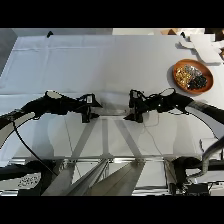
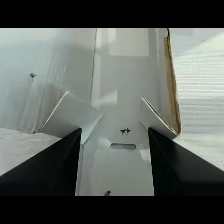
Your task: Fold the box and place the chain.
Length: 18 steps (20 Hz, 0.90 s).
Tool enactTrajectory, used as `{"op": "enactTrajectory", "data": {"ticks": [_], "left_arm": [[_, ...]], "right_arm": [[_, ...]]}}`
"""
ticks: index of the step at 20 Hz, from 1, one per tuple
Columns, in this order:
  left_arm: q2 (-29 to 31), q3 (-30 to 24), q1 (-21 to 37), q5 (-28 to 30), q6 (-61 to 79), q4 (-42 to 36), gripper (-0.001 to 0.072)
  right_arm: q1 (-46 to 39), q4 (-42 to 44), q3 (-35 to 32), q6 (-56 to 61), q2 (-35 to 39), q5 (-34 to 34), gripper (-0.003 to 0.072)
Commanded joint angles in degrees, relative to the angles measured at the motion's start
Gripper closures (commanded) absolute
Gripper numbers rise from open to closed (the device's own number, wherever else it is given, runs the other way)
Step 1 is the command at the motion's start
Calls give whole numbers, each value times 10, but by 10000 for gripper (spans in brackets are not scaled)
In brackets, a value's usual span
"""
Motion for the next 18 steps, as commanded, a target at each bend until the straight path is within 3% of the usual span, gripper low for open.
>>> {"op": "enactTrajectory", "data": {"ticks": [1, 2, 3, 5, 7, 11, 13, 16, 18], "left_arm": [[0, 0, 0, 6, -2, -17, 189], [0, 0, 0, 6, -2, -17, 209], [0, 0, 0, 5, -2, -17, 282], [0, 0, 0, -6, -2, -16, 570], [0, 0, 0, -25, -2, -16, 699], [32, 0, 1, -49, -5, 10, 699], [72, 0, 10, -49, -31, 65, 699], [144, 0, 67, -77, -150, 166, 699], [190, 0, 120, -96, -214, 191, 702]], "right_arm": [[1, -1, 0, 0, 0, 2, 180], [1, -1, 0, 0, 0, 2, 180], [1, -1, 0, 0, 0, 2, 180], [1, -1, 0, 0, 0, 2, 180], [1, -1, 0, 0, 0, 2, 180], [1, -1, 0, 0, 0, 2, 180], [1, -1, 0, 0, 0, 2, 180], [1, -1, 0, 0, 0, 2, 180], [1, -1, 0, 0, 0, 2, 180]]}}
